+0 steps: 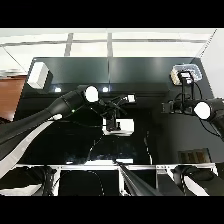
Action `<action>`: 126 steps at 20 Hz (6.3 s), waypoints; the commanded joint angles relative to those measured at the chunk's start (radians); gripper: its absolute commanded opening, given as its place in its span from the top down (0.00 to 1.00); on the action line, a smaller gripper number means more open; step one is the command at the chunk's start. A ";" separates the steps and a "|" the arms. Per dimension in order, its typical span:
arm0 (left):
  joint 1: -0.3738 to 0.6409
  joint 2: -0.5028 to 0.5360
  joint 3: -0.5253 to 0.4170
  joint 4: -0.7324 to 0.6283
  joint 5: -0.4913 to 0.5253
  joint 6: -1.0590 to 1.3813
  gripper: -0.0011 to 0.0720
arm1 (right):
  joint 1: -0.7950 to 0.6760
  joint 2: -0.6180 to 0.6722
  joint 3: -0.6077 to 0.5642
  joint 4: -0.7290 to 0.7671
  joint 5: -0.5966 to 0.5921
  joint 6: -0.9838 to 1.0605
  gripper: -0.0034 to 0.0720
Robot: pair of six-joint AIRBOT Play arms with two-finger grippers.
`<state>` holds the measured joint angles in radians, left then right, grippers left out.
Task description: Fold the box and place the chain.
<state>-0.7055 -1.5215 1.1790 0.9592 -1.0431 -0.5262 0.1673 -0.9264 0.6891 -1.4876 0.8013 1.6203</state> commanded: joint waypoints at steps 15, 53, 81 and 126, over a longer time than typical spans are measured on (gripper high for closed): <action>-0.026 -0.021 0.002 0.040 -0.086 -0.124 0.01 | -0.001 0.000 -0.001 0.020 -0.021 0.000 0.94; -0.191 -0.081 0.077 0.372 -0.022 -0.501 0.36 | -0.001 0.000 -0.001 0.016 -0.055 -0.001 0.94; 0.990 0.408 0.153 0.626 -0.381 -0.958 0.45 | -0.001 0.000 -0.001 0.013 -0.055 -0.001 0.94; 1.106 -0.274 0.480 0.418 -0.240 -0.572 0.31 | -0.001 -0.012 -0.001 0.021 -0.113 0.000 0.94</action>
<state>0.4026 -1.7844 1.6577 1.3819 -1.2987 -1.1015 0.1661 -0.9382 0.6888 -1.4700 0.6899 1.6196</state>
